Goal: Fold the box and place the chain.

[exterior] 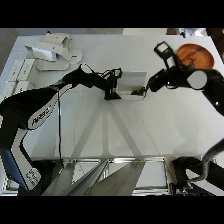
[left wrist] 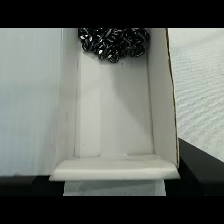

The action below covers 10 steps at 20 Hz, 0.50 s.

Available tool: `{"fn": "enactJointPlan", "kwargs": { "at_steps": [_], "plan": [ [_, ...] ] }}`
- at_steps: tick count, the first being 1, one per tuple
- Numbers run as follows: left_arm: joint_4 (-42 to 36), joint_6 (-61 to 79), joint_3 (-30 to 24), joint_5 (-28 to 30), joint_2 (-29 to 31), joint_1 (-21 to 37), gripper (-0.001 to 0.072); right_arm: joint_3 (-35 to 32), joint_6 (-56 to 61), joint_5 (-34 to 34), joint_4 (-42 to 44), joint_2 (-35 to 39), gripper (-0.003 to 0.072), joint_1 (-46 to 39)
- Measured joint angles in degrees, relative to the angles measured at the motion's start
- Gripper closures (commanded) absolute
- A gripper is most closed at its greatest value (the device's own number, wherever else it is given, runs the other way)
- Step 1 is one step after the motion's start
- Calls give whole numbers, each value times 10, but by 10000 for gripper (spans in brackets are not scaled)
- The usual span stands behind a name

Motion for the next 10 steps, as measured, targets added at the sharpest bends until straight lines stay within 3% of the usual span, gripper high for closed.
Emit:
{"fn": "enactJointPlan", "kwargs": {
  "at_steps": [4, 10],
  "plan": [
    [0, 0, 0, 0, 0, 0, 271, 59, -20, -11, 14, 3, 671, 24],
    [0, 0, 0, 0, 0, 0, 271, 83, -35, -4, 19, -14, 671, 77]
  ]
}}
